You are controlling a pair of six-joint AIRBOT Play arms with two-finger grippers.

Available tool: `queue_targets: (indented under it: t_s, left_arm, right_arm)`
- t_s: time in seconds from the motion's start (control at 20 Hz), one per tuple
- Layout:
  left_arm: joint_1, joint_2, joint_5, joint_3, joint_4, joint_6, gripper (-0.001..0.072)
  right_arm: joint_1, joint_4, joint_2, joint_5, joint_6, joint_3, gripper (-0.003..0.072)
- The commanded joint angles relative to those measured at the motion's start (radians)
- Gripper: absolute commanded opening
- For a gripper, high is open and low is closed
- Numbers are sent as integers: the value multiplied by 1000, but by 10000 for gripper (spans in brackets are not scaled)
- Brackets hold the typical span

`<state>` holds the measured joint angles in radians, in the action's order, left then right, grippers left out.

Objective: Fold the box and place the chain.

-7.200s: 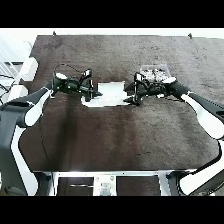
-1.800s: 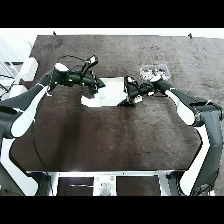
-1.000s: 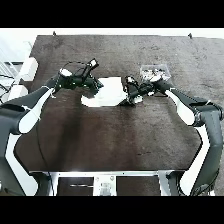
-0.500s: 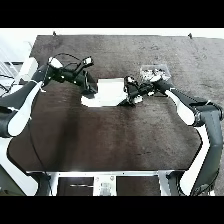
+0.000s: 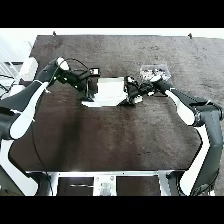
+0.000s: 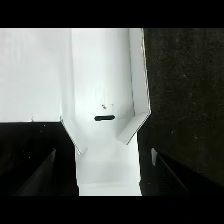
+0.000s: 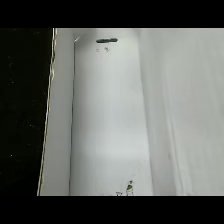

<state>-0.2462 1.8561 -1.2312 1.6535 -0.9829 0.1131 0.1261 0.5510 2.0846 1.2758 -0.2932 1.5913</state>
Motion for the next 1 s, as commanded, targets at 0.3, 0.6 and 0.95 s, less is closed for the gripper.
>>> queue_targets:
  t_s: [0.3, 0.6, 0.95]
  left_arm:
    - [-15, 46, 2, -1, 57, 17, 720]
    - [-15, 64, 26, -11, 75, 9, 585]
    - [-15, 64, 44, -13, 74, 9, 391]
  right_arm:
    - [1, 0, 1, 0, 1, 0, 588]
    - [1, 0, 1, 0, 1, 0, 589]
    - [1, 0, 1, 0, 1, 0, 589]
